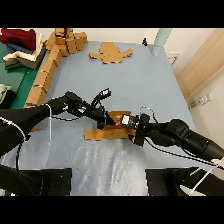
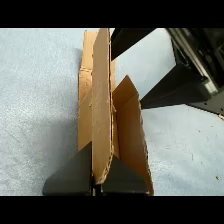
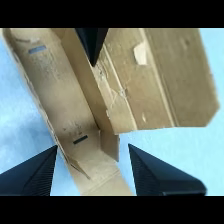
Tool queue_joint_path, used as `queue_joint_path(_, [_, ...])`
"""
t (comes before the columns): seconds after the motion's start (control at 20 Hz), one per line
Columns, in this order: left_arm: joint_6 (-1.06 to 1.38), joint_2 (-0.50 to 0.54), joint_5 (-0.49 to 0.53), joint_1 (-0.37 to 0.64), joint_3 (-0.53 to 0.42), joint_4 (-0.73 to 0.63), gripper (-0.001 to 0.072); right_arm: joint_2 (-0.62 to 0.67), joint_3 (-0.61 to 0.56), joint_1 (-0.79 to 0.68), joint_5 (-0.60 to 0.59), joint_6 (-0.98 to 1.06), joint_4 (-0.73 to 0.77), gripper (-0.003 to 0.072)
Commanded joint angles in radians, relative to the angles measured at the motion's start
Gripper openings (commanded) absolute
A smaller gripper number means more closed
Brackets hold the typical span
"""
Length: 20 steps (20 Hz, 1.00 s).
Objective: Fold the box.
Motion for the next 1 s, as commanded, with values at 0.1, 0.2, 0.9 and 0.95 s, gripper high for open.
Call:
queue_joint_path(0.1, [0.0, -0.001, 0.0, 0.0, 0.0, 0.0, 0.0013, 0.003, 0.008, -0.153, -0.014, -0.504, 0.36, 0.072])
queue_joint_path(0.2, [0.0, -0.001, 0.0, 0.001, 0.0, 0.0, 0.0013, -0.009, 0.013, -0.195, -0.027, -0.575, 0.419, 0.072])
queue_joint_path(0.9, [0.0, -0.001, 0.0, 0.001, 0.0, 0.0, 0.0013, -0.309, 0.113, -0.286, -0.229, -0.793, 0.621, 0.072])
queue_joint_path(0.95, [0.0, -0.001, 0.0, 0.001, 0.0, 0.0, 0.0013, -0.309, 0.113, -0.286, -0.251, -0.793, 0.622, 0.072])
